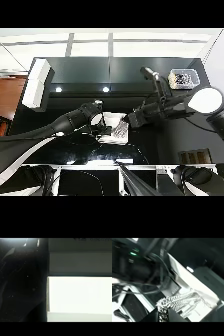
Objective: Fold the box and place the chain.
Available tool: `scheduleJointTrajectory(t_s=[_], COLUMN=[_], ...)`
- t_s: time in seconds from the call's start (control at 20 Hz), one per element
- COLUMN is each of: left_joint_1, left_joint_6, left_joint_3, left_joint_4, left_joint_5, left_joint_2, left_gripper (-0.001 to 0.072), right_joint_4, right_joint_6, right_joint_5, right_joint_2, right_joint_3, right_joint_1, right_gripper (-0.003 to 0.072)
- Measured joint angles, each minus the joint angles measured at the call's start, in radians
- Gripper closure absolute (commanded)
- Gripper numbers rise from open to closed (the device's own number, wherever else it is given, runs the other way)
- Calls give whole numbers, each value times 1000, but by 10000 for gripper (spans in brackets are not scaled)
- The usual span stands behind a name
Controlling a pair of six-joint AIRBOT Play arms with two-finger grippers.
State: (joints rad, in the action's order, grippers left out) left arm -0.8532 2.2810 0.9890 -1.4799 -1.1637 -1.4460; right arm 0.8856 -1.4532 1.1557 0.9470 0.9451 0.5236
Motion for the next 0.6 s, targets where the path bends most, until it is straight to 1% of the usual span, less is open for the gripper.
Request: scheduleJointTrajectory(t_s=[0.05, 0.1, 0.25, 0.35, 0.6], left_joint_1=[0, 0, 0, 0, 0], left_joint_6=[0, 0, 0, 0, -1], left_joint_3=[0, 0, 0, 0, 1], left_joint_4=[0, 0, 0, 0, 0], left_joint_5=[0, 1, 2, 3, 3], left_joint_2=[0, 0, 0, 0, 0], left_gripper=[679, 679, 679, 679, 680], right_joint_4=[12, 18, 35, 53, 72], right_joint_6=[-8, -10, -19, -23, -21], right_joint_5=[-7, -27, -56, -56, 5], right_joint_2=[1, 0, -1, -5, -40], right_joint_3=[-19, -37, -68, -70, -44], right_joint_1=[6, 15, 37, 15, -148], right_gripper=[368, 236, 241, 242, 242])
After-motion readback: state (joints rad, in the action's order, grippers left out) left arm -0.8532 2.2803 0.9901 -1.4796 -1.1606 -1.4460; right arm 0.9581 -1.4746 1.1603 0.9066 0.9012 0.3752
